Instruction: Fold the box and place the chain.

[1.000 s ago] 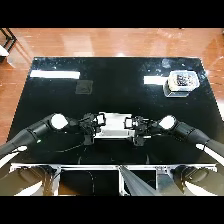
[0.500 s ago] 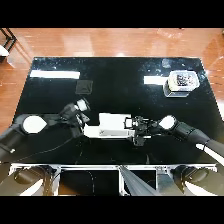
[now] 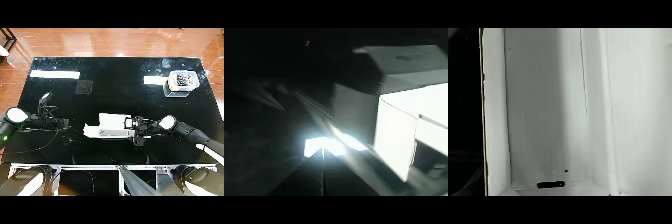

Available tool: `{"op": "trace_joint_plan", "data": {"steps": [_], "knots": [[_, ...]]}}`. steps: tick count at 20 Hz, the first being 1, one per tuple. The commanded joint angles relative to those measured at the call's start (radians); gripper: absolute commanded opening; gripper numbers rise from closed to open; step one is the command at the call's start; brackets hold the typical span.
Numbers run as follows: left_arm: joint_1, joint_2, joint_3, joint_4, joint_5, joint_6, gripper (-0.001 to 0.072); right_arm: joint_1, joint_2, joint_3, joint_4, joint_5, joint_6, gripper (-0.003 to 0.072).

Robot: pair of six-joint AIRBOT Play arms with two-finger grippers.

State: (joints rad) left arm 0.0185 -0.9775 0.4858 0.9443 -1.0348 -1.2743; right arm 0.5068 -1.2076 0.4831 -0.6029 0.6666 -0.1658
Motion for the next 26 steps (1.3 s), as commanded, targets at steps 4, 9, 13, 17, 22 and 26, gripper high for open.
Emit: {"op": "trace_joint_plan", "data": {"steps": [4,9,13,17,22,26], "knots": [[-0.085,-0.233,-0.016,-0.181,-0.007,-0.010,0.0015,0.000,0.000,0.000,0.000,-0.001,0.000,0.0537],[-0.177,-0.257,-0.016,-0.278,0.086,0.023,0.0015,0.000,0.000,0.000,0.000,-0.001,0.000,0.0537],[-0.245,-0.257,-0.016,-0.284,0.106,0.023,0.0016,0.000,0.000,0.000,0.000,-0.002,0.001,0.0537],[-0.237,-0.238,0.019,-0.246,0.054,0.073,0.0446,0.000,0.000,0.000,0.000,-0.001,0.000,0.0537],[-0.216,-0.216,0.068,-0.252,0.023,0.074,0.0578,0.000,0.000,0.000,0.000,-0.002,0.000,0.0537],[-0.217,-0.216,0.076,-0.325,-0.048,0.074,0.0578,0.000,0.000,0.000,0.000,-0.001,0.000,0.0537]]}}
